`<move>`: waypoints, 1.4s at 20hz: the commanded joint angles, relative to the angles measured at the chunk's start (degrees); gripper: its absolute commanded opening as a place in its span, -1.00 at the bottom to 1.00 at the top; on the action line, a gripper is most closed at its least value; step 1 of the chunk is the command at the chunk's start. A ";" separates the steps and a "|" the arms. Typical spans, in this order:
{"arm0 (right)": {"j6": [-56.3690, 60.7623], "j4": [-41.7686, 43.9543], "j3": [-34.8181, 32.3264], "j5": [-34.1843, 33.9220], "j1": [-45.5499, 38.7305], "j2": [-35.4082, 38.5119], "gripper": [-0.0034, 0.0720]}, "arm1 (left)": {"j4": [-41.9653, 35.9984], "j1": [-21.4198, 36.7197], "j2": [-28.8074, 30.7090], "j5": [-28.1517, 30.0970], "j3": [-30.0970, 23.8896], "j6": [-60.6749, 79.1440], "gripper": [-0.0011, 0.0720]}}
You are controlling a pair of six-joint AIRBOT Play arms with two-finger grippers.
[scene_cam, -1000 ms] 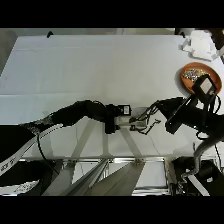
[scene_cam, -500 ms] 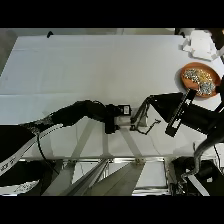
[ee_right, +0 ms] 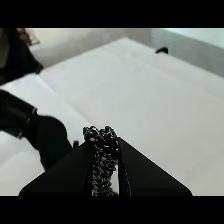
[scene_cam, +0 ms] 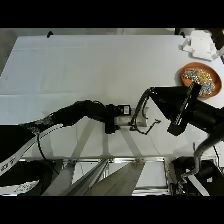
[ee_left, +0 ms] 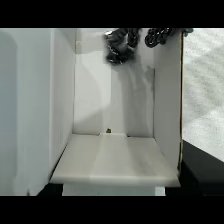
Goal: Fold the box and place the chain.
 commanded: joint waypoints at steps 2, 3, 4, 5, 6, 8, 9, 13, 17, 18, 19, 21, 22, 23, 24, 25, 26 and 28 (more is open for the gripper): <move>-5.38 6.43 0.04 -0.94 0.02 0.02 -0.90 | 0.00 0.00 0.02 0.00 0.00 0.02 -0.05; -5.38 6.21 0.04 -0.90 0.02 0.02 -0.90 | 0.00 0.00 0.02 0.00 0.00 0.02 -0.05; -5.35 5.75 0.04 -0.90 0.02 0.02 -0.90 | 0.00 0.00 0.02 0.00 0.00 0.02 -0.05; -5.35 5.25 0.02 -0.90 0.02 -0.04 -0.90 | 0.00 0.00 0.02 0.00 0.00 0.02 -0.05; -5.25 5.25 0.02 -0.90 0.02 -0.22 -0.90 | 0.02 0.00 0.02 0.00 0.00 0.02 -0.05; -4.96 4.13 0.02 -0.24 0.02 -1.07 -0.90 | 0.00 0.00 0.02 0.00 0.00 0.02 -0.05; -4.02 1.42 0.02 0.94 0.02 -1.86 -0.89 | 0.00 0.00 0.02 0.00 0.00 0.02 -0.05; 4.72 -13.40 -0.07 10.01 0.02 -6.45 -0.89 | 0.02 0.00 0.02 0.00 0.00 0.02 -0.05; 7.17 -19.63 -0.57 14.60 0.02 -11.32 -0.89 | 0.00 0.00 0.02 0.02 0.00 0.02 -0.05; 7.15 -20.13 -0.85 14.56 0.02 -12.39 -0.89 | 0.00 0.00 0.02 0.00 0.00 0.02 -0.05; 7.15 -20.63 -1.14 14.60 0.02 -13.66 -0.89 | 0.00 0.00 0.02 0.00 0.00 0.02 -0.05; 7.19 -21.38 -1.99 14.62 0.02 -15.76 -0.89 | 0.00 0.00 0.02 0.00 0.00 0.02 -0.05; 7.54 -22.05 -2.36 14.62 0.02 -16.79 -0.89 | 0.00 0.00 0.02 0.00 0.00 0.02 -0.05; 7.58 -22.43 -2.67 14.62 0.02 -17.62 -0.89 | 0.00 0.00 0.02 0.02 0.00 0.02 -0.05; 7.61 -22.80 -2.82 14.64 0.02 -18.58 -0.89 | 0.00 0.00 0.02 0.00 0.00 0.02 -0.05; 7.63 -23.06 -3.02 14.56 0.02 -19.43 -0.89 | 0.00 0.00 0.02 0.00 0.00 0.02 -0.05; 7.87 -23.47 -3.26 14.43 0.02 -20.24 -0.89 | 0.00 0.00 0.02 0.00 0.00 0.02 -0.05; 9.46 -23.69 -4.83 12.79 0.02 -21.84 -0.89 | 0.00 0.00 0.02 0.02 0.00 0.02 -0.05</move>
